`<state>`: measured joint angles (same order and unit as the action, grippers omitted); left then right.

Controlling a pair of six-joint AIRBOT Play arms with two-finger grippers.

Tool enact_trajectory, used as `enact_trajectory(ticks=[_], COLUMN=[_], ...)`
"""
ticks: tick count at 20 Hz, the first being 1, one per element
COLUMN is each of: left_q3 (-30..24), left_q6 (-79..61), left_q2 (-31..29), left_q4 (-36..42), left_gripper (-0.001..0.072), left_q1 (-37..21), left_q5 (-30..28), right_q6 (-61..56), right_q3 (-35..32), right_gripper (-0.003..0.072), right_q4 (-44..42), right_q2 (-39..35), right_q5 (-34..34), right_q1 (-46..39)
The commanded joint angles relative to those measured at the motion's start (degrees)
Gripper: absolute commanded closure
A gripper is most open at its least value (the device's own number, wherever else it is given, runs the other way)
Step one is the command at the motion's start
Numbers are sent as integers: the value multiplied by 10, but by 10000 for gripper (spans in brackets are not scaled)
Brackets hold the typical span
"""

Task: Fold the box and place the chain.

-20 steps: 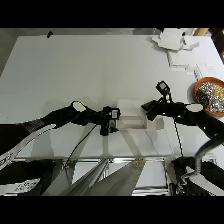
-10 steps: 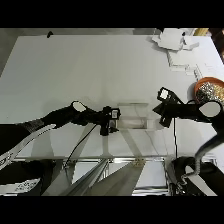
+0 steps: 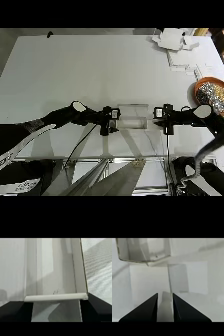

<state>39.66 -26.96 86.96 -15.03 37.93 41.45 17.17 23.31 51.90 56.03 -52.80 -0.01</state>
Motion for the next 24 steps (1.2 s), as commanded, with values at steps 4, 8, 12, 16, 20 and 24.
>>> enact_trajectory(ticks=[4,8,12,16,20,24], left_q3=[0,0,0,0,0,0], left_q6=[0,0,0,0,0,0], left_q2=[0,0,0,0,0,0], left_q4=[0,0,0,0,0,0], left_gripper=[390,390,390,390,390,390], left_q1=[0,0,0,0,0,0], left_q5=[0,0,0,0,0,2], right_q6=[89,89,89,90,103,26], right_q3=[-11,-12,-12,-19,-36,-37], right_gripper=[511,509,510,506,380,214], right_q4=[-136,-150,-151,-189,-222,-176], right_q2=[40,68,70,70,70,45], right_q5=[12,-4,-8,3,19,27], right_q1=[0,13,42,51,57,38])
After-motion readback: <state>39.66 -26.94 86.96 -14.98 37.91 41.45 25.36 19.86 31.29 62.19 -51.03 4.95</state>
